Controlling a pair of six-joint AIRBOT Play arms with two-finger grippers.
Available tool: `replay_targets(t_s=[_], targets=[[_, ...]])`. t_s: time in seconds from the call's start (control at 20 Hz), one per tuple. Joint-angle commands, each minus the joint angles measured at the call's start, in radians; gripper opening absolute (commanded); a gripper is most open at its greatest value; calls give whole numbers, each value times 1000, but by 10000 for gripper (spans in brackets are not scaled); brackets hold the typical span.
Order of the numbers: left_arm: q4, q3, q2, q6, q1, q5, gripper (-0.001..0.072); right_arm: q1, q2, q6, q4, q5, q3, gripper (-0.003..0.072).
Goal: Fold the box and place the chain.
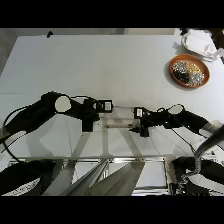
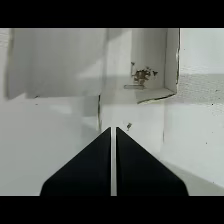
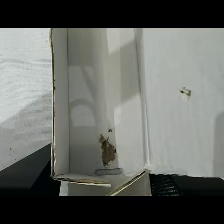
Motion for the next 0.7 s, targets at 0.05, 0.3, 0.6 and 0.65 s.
replay_targets(t_s=[0.05,0.3,0.6,0.65], targets=[[-55,-45,-72,42,11,59,40,0,1,0,0,0,0,337],[-93,-100,-71,66,50,126,72,0,1,0,0,0,0,337],[-97,-109,-122,168,50,152,70,0,1,0,0,0,0,337],[-97,-109,-127,168,49,158,70,0,1,0,0,0,0,337]])
